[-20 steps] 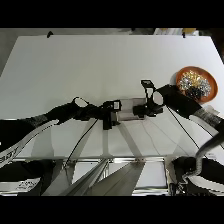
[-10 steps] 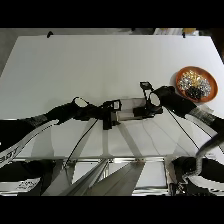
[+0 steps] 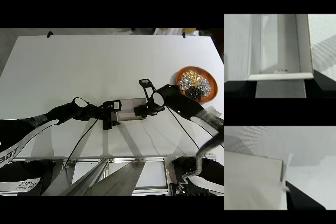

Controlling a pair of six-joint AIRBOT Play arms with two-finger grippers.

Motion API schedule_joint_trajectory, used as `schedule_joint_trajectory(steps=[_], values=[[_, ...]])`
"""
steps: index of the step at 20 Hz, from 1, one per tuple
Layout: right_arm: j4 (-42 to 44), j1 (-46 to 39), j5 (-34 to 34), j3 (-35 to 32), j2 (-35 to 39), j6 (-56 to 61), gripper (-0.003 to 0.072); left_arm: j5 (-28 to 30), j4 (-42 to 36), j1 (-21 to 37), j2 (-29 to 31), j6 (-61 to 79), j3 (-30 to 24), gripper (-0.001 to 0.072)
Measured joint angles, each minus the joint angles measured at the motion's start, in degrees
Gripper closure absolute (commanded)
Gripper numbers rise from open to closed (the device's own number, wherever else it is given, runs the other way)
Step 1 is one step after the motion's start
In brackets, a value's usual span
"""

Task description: Fold the box and place the chain.

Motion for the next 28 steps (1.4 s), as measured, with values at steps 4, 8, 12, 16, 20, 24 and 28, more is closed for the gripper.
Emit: schedule_joint_trajectory(steps=[4, 8, 12, 16, 20, 24, 28], values=[[-0.24, -4.09, 5.95, 2.51, 6.29, -4.81, 0.0344, 0.00, 0.00, 0.00, -0.02, 0.00, 0.00, 0.0501], [1.55, -13.18, 9.94, 9.22, 8.76, -12.33, 0.0348, 0.00, 0.00, 0.00, -0.02, 0.00, 0.00, 0.0501], [2.62, -26.53, 6.80, 14.43, 7.06, -19.67, 0.0387, -0.02, 0.00, 0.00, 0.00, -0.02, -0.02, 0.0501], [1.49, -37.75, 4.57, 18.82, -0.46, -23.26, 0.0387, -0.02, 0.00, 0.00, -0.02, -0.02, -0.02, 0.0501], [-0.90, -45.42, 1.66, 21.20, -7.19, -24.44, 0.0389, -0.02, 0.00, 0.00, -0.02, -0.02, -0.02, 0.0501], [-1.99, -48.63, 0.59, 21.86, -11.45, -25.29, 0.0389, -0.02, 0.00, 0.00, 0.00, -0.04, -0.02, 0.0501], [-3.08, -49.53, 0.92, 22.03, -14.69, -26.12, 0.0389, -0.02, -0.02, 0.00, -0.02, -0.04, 0.00, 0.0501]])
